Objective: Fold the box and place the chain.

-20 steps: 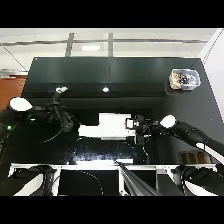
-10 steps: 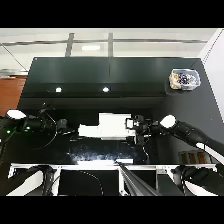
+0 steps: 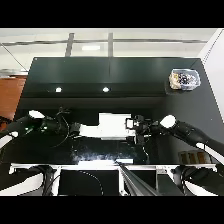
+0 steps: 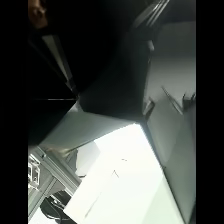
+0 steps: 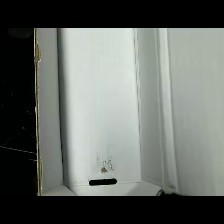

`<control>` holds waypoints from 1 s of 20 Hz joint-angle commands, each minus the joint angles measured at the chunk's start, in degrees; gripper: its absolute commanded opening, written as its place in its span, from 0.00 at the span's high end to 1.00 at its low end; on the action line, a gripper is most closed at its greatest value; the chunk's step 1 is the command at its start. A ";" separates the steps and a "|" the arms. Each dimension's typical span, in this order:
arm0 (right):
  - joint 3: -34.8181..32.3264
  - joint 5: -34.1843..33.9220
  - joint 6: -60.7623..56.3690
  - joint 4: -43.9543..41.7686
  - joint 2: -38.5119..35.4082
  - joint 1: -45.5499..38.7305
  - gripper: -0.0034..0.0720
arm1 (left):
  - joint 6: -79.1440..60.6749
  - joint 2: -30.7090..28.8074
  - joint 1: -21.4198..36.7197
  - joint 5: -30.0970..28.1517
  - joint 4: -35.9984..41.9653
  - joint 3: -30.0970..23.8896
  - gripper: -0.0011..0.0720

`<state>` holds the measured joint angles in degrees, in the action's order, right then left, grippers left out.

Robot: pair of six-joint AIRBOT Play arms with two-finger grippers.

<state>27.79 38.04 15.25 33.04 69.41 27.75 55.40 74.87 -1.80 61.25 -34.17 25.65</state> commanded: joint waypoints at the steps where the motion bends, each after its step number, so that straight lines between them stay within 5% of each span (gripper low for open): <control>1: -0.02 0.02 0.00 0.00 0.02 0.00 0.24 | -1.25 0.63 -2.95 -1.64 0.81 0.85 0.94; 2: -0.02 0.02 0.00 0.00 0.02 0.00 0.24 | -1.27 0.63 -3.08 -1.07 0.81 1.27 0.85; 4: -0.02 0.02 0.00 0.00 0.02 0.00 0.24 | -1.27 0.50 -3.13 1.31 -0.48 2.45 0.24; 5: -0.02 0.02 0.00 0.00 0.02 0.00 0.24 | -1.22 0.48 -3.13 2.51 -1.90 3.28 0.06; 10: -0.02 0.02 0.00 0.00 0.02 0.00 0.24 | -1.20 0.39 -3.82 5.92 0.96 6.86 0.06; 20: -0.02 0.00 0.00 -0.02 0.02 0.00 0.24 | -0.50 0.42 -10.95 2.43 4.83 9.88 0.06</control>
<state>27.79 38.04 15.25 33.06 69.41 27.75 54.65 75.31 -10.94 64.86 -30.79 35.18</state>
